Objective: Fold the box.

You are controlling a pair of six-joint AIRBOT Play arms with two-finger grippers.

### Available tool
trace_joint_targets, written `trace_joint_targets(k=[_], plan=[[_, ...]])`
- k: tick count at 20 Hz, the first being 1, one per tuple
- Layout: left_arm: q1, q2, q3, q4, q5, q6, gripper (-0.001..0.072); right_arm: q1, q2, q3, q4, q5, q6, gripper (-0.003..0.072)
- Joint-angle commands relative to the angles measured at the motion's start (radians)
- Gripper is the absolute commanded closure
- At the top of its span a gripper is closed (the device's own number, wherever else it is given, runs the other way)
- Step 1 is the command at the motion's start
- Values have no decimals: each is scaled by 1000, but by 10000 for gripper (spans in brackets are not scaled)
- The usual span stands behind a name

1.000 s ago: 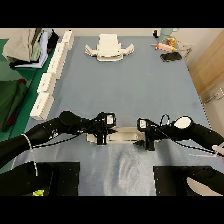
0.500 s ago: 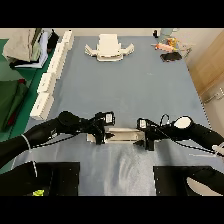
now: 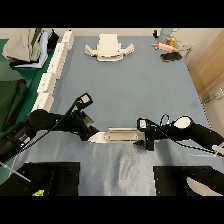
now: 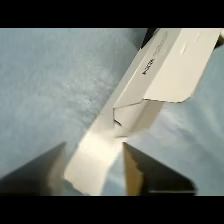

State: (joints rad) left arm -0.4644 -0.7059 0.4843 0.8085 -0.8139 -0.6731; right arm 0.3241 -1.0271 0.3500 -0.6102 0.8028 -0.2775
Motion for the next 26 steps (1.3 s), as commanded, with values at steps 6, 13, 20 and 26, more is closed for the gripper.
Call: trace_joint_targets(k=[6,13,20,26], plan=[[-143,-20,-5,-164,-24,-640,695,0,0,0,0,0,0,218],[-325,-369,190,-369,223,-647,694,0,0,0,0,0,0,218],[-295,-547,225,-356,326,-777,695,0,0,0,0,0,0,218],[-272,-616,225,-358,252,-811,695,0,0,0,0,0,0,217]])
